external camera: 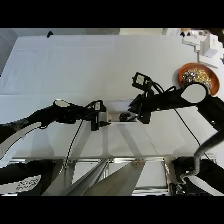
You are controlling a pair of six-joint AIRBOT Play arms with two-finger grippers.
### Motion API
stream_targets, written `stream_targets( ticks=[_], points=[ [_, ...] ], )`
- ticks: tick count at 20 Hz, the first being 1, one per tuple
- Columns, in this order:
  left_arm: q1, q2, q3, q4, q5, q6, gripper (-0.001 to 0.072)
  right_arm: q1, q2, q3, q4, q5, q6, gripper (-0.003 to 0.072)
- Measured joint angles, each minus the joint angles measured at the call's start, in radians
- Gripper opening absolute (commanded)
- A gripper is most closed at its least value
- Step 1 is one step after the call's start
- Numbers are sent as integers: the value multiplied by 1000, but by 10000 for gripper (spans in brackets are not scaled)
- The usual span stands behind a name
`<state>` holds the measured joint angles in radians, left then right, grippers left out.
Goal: Fold the box and place the chain.
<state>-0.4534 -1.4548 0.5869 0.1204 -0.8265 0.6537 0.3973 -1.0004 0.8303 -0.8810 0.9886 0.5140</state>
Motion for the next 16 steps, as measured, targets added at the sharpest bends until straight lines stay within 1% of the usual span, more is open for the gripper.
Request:
stream_targets(
  ticks=[1,2,5,7,11,16],
  points=[
    [0,0,0,0,0,0,132,0,8,21,-57,0,49,328],
    [0,0,0,0,0,0,132,-1,15,41,-123,0,111,352],
    [0,0,0,0,0,0,132,-37,24,81,-338,-6,348,359],
    [0,0,0,0,0,0,132,-87,21,93,-430,-5,482,358],
    [0,0,0,0,0,0,132,-181,-24,102,-522,-5,661,357],
    [0,0,0,0,0,0,132,-217,-163,105,-579,10,800,357]
  ],
)
